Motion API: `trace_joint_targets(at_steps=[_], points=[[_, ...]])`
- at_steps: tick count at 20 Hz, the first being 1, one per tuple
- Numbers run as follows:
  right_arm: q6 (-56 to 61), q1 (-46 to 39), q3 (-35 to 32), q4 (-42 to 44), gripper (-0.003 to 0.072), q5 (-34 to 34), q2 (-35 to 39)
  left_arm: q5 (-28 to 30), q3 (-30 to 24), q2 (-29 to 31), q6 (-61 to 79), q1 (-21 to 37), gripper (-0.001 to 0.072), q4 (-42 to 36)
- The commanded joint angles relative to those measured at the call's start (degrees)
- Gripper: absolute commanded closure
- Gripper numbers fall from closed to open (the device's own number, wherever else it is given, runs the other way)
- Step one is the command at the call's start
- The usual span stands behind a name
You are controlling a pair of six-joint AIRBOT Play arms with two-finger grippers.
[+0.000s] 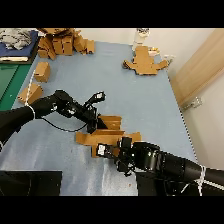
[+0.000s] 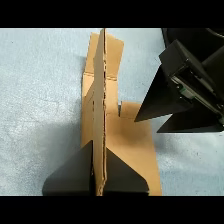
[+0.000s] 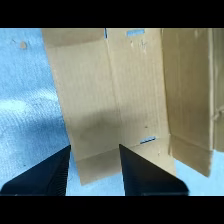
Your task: Fold the box.
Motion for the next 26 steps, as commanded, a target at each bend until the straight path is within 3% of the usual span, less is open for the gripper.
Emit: trace_joint_targets(at_steps=[1,26], points=[[0.0,0.0,0.1,0.0,0.0191,-1.3,-0.2,0.0,0.0,0.0,0.0,0.0,0.0696,0.0],[0.0,0.0,0.1,-2.0,0.0192,-2.2,-4.7,-0.4,0.0,0.0,0.2,0.0,0.0696,0.0]])
